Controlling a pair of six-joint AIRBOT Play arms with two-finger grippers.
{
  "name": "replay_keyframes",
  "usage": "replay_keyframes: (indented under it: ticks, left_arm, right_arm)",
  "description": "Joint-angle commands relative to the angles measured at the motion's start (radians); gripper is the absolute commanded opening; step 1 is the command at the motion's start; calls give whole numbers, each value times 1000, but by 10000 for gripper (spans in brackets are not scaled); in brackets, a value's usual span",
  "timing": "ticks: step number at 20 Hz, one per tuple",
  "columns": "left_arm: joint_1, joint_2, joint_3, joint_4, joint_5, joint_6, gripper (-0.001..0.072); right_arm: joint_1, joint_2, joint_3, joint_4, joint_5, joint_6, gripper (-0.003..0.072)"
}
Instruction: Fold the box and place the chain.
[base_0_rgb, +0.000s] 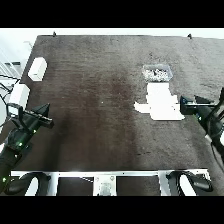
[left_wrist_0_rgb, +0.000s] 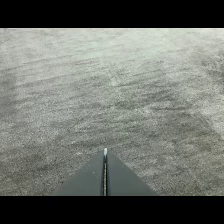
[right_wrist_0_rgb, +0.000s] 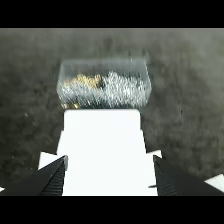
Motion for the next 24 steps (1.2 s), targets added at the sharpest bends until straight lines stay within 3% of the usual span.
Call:
replay_keyframes:
  ticks: [1,9,15,19,24]
  left_arm:
    - [0,1,1,0,0,0,20]
    - [0,1,1,0,0,0,20]
    - [0,1,1,0,0,0,20]
    - [0,1,1,0,0,0,20]
    - [0,1,1,0,0,0,20]
  right_arm:
    - [-160,-239,176,-35,196,10,597]
    - [-476,-604,682,-298,710,314,601]
    - [-517,-962,1003,-419,1057,391,601]
    - [-517,-1118,1098,-419,1095,412,599]
    - [-515,-1192,1121,-419,1096,393,599]
